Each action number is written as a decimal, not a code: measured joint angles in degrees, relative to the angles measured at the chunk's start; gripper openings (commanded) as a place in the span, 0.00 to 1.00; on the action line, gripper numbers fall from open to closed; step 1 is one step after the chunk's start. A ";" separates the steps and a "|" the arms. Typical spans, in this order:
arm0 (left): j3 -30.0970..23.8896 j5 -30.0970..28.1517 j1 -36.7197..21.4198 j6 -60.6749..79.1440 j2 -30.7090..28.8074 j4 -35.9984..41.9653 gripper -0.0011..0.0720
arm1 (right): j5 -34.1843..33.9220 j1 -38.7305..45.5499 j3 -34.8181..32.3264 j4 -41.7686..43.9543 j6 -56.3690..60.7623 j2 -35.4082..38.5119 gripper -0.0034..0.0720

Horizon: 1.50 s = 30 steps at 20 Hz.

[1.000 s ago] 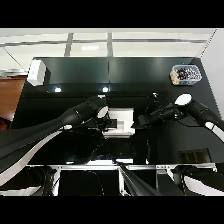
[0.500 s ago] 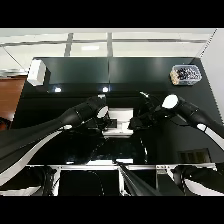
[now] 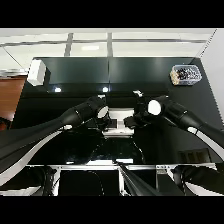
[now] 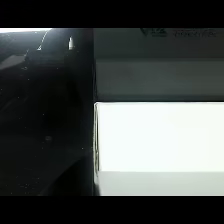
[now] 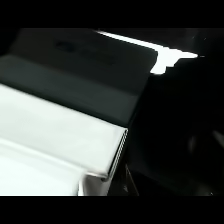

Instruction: Fold the box and place the chain.

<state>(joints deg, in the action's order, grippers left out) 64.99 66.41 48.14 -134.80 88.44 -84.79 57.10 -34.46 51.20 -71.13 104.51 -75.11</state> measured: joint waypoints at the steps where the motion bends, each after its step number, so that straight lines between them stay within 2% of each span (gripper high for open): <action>1: 0.00 0.00 0.00 0.00 0.00 0.00 0.05 | 0.74 -1.38 1.03 -2.73 3.26 -0.59 0.46; 4: -0.02 -0.09 0.00 0.02 0.00 0.00 0.05 | 2.40 -4.66 2.69 -8.81 12.13 -1.99 0.45; 5: 0.00 -0.13 0.00 0.02 0.00 0.00 0.05 | 2.67 -5.46 2.99 -9.99 14.73 -2.47 0.40; 6: 0.00 -0.22 0.00 0.02 0.00 0.00 0.05 | 2.97 -5.99 3.17 -10.86 16.87 -2.89 0.30; 14: 0.00 -0.24 0.00 0.02 0.00 0.00 0.05 | 3.61 -7.32 3.61 -12.11 23.06 -5.38 0.28; 15: 0.00 -0.24 0.00 0.02 0.00 0.00 0.05 | 3.56 -7.37 3.61 -11.82 23.21 -5.75 0.06; 16: 0.00 -0.02 0.00 0.02 0.00 -0.04 0.05 | 3.63 -7.41 3.61 -11.78 23.37 -5.99 0.06; 23: 0.00 0.07 0.00 0.00 0.00 0.02 0.05 | 3.54 -7.41 3.72 -11.06 23.85 -6.54 0.07; 25: 0.00 0.07 0.00 0.07 0.00 -0.04 0.05 | 3.45 -7.41 3.56 -10.84 23.80 -6.67 0.40; 28: 0.00 0.17 0.00 0.09 0.00 -0.22 0.05 | 3.82 -7.41 3.61 -10.97 23.67 -6.54 0.40; 29: 0.00 0.15 0.00 0.09 0.00 -0.22 0.05 | 3.82 -7.41 3.63 -10.99 23.67 -6.54 0.39; 30: 0.00 0.11 0.00 0.07 0.00 -0.22 0.05 | 3.78 -7.41 3.67 -10.95 23.58 -6.49 0.13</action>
<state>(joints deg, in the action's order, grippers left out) 64.99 66.52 48.14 -134.74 88.44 -85.01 60.88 -41.87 54.87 -82.08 128.09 -81.60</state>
